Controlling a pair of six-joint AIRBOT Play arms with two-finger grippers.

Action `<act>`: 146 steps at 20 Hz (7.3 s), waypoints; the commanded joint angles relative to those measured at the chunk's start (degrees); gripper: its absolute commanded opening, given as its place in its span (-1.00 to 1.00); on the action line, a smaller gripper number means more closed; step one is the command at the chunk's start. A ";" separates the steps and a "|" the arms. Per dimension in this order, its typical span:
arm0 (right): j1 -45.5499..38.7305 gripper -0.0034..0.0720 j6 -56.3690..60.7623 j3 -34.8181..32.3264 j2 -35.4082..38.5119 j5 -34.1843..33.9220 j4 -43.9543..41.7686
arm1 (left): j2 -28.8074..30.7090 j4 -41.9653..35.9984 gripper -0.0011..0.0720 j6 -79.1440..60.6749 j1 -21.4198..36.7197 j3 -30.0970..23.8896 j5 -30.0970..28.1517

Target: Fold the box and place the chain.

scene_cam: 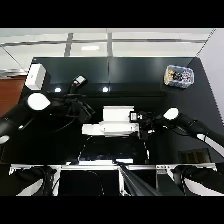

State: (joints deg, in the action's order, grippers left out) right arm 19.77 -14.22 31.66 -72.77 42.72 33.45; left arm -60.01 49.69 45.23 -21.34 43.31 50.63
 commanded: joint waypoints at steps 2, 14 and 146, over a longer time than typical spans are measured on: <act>0.00 -0.76 0.70 0.02 -0.02 -0.94 -0.39 | 5.99 1.77 -0.90 -9.33 -0.13 -6.56 7.19; 0.00 -0.76 0.70 0.02 -0.02 -0.92 -0.37 | -5.03 -0.61 0.95 -43.58 -5.57 -9.42 -11.32; 0.00 -0.76 0.70 0.00 -0.02 -0.92 -0.37 | -29.92 34.75 -0.02 84.30 -24.17 23.56 15.89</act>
State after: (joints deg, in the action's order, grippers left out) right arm 19.77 -13.52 31.66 -72.77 41.76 33.06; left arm -89.54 83.29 126.48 -44.75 66.26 66.61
